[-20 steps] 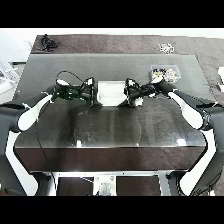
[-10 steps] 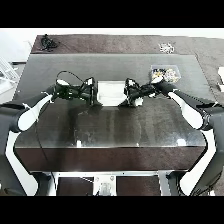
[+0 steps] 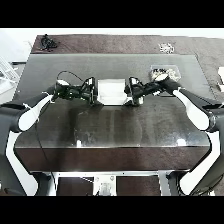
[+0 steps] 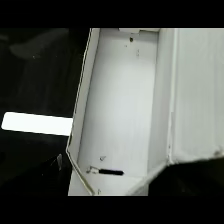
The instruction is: Fold the box and place the chain.
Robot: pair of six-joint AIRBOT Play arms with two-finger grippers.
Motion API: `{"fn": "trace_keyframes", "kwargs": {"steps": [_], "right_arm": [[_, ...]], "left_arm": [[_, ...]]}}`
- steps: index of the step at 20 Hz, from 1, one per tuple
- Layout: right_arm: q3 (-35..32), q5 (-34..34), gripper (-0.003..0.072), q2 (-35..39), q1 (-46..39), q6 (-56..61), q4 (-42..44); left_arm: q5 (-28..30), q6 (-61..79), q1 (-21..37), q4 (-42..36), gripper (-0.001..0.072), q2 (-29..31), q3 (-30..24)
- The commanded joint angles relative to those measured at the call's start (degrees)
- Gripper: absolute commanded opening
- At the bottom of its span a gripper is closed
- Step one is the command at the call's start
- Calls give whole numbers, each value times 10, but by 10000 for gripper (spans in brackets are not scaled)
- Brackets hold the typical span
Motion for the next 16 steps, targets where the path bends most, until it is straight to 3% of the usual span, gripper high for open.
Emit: {"fn": "trace_keyframes", "kwargs": {"steps": [1,5,6,7,9,11,16], "right_arm": [[1,-5,720,36,-36,36,-44],[1,28,720,82,-82,67,-16],[1,57,477,91,-86,67,16],[1,92,14,95,-86,67,48],[-7,106,5,94,-80,81,123],[-12,70,4,90,-62,129,167],[-2,-51,4,59,-8,135,153]], "left_arm": [[-5,2,0,2,541,0,0],[-5,2,0,2,541,1,0],[-5,2,0,2,541,0,0],[-5,2,0,2,541,0,0],[-5,2,0,2,541,0,0],[-5,2,0,2,541,0,0],[-5,2,0,2,541,0,0]]}}
